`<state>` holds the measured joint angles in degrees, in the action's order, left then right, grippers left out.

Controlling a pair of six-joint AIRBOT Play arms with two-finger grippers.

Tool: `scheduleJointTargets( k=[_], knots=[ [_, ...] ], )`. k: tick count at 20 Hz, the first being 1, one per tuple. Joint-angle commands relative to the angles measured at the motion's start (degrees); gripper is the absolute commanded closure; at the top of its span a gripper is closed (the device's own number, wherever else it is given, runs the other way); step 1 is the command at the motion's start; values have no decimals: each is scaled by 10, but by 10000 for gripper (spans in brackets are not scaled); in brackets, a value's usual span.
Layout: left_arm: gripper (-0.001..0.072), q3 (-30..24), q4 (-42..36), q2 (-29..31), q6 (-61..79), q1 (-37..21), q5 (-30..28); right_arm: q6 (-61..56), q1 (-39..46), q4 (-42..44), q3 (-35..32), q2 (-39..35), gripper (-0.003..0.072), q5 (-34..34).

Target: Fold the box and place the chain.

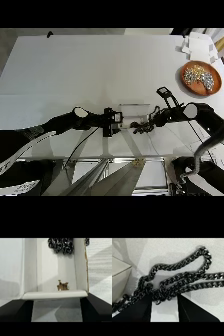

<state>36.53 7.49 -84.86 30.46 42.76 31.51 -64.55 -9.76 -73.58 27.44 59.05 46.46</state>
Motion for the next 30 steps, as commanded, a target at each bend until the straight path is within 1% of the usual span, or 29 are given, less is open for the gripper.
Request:
scheduleJointTargets(
  k=[1,4,6,9,10,11,15,18,22,25,27,30],
  knots=[
    [389,0,0,0,0,0,0,-3,-3,0,0,10,392,-8],
    [389,0,0,0,0,0,0,-15,-3,-13,0,17,395,-1],
    [389,0,0,0,0,0,0,-15,-3,-19,0,22,448,5],
    [389,0,0,0,0,0,0,-14,-10,-20,0,22,581,10],
    [389,0,0,0,0,0,0,-14,-20,-21,0,22,652,11],
    [389,0,0,0,0,0,0,-14,-31,-23,0,22,670,12],
    [389,0,0,0,0,0,0,-15,-57,-37,0,17,669,28],
    [389,0,0,0,0,0,0,-27,-58,-58,0,-27,669,37],
    [389,0,0,0,0,0,0,-30,-58,-64,1,-122,669,73],
    [389,0,0,0,0,0,0,-21,-58,-56,1,-206,669,99],
    [389,0,0,0,0,0,0,-7,-58,-32,4,-264,669,101],
    [389,0,0,0,0,0,0,27,-58,53,16,-328,669,101]
  ],
)
